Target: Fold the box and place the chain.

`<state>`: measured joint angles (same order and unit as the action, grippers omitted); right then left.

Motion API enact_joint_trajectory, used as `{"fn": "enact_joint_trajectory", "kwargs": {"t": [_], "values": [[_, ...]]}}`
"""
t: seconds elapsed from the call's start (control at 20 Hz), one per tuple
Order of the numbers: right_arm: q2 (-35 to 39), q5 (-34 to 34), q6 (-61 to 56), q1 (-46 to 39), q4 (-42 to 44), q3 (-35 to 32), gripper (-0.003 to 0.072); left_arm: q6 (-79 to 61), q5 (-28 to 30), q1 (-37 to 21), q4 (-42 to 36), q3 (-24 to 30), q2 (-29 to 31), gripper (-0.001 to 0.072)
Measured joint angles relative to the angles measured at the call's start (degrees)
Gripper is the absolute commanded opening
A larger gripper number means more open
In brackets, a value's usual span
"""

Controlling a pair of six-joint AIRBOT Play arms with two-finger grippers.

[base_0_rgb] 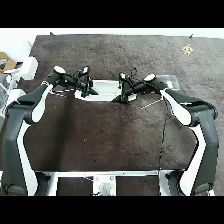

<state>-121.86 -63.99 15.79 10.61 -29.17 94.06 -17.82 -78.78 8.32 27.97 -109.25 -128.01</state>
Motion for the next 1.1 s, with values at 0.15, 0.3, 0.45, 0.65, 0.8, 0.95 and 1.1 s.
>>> {"fn": "enact_joint_trajectory", "kwargs": {"t": [0.15, 0.3, 0.45, 0.65, 0.8, 0.95, 1.1], "values": [[0.0, 0.0, 0.0, 0.0, 0.0, 0.0, 0.0367, 1.9, -0.7, -0.6, -1.2, -0.1, 1.0, 0.0350], [0.0, 0.0, 0.0, 0.0, -0.1, 0.0, 0.0367, 5.0, -1.7, -2.9, -1.0, -0.1, 3.0, 0.0349], [0.0, 0.0, 0.0, 0.0, -0.1, 0.0, 0.0367, 10.3, -5.0, -6.1, -1.0, -0.1, 5.2, 0.0349], [0.0, 0.0, 0.0, 0.0, -0.2, 0.0, 0.0367, 19.1, -13.0, -7.6, -1.1, -0.1, 6.4, 0.0012], [0.0, -0.1, 0.0, 0.0, -0.2, 0.0, 0.0367, 22.7, -17.6, -6.5, -1.4, -0.1, 6.8, 0.0012], [0.0, -0.1, 0.0, 0.0, -0.2, 0.0, 0.0367, 24.7, -18.7, -3.9, -2.3, -0.1, 6.9, 0.0013], [0.0, -0.1, 0.1, 0.0, -0.2, 0.0, 0.0367, 25.9, -16.4, -1.9, -3.7, -0.1, 7.2, 0.0012]]}}
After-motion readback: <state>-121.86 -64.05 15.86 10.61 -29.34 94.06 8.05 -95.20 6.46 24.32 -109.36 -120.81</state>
